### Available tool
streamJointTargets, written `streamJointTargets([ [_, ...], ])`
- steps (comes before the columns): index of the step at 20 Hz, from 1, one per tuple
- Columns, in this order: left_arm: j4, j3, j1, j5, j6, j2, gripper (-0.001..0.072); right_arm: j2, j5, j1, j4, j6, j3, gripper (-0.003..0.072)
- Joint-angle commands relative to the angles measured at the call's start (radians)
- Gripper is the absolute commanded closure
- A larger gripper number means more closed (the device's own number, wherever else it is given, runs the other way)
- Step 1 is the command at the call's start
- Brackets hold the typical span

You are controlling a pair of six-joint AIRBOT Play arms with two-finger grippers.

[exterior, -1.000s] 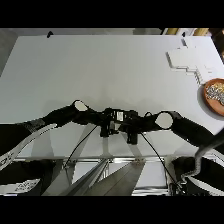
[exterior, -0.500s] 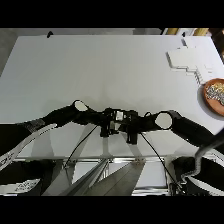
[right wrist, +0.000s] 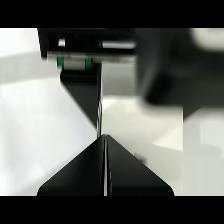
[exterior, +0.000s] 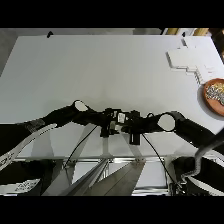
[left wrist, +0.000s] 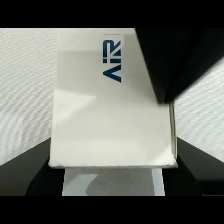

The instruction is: Fold the box and place the chain.

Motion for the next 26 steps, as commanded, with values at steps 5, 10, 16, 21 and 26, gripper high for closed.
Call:
streamJointTargets([
  [5,0.002,0.0,0.0,0.003,0.003,0.0,0.0319,0.18,-0.035,0.0,-0.012,0.064,0.017,0.0669],
  [10,0.003,0.0,0.0,0.003,0.003,0.0,0.0319,0.257,0.034,-0.166,-0.301,0.446,0.021,0.067],
  [16,0.003,0.0,0.0,0.003,0.003,0.0,0.0319,0.216,0.186,-0.591,-0.417,0.473,0.018,0.067],
  [21,0.002,0.0,0.0,0.003,0.003,0.0,0.0319,0.201,0.233,-0.721,-0.417,0.498,0.018,0.067],
  [26,0.002,0.0,0.0,0.003,0.003,0.0,0.0319,0.201,0.234,-0.721,-0.418,0.497,0.018,0.067],
])
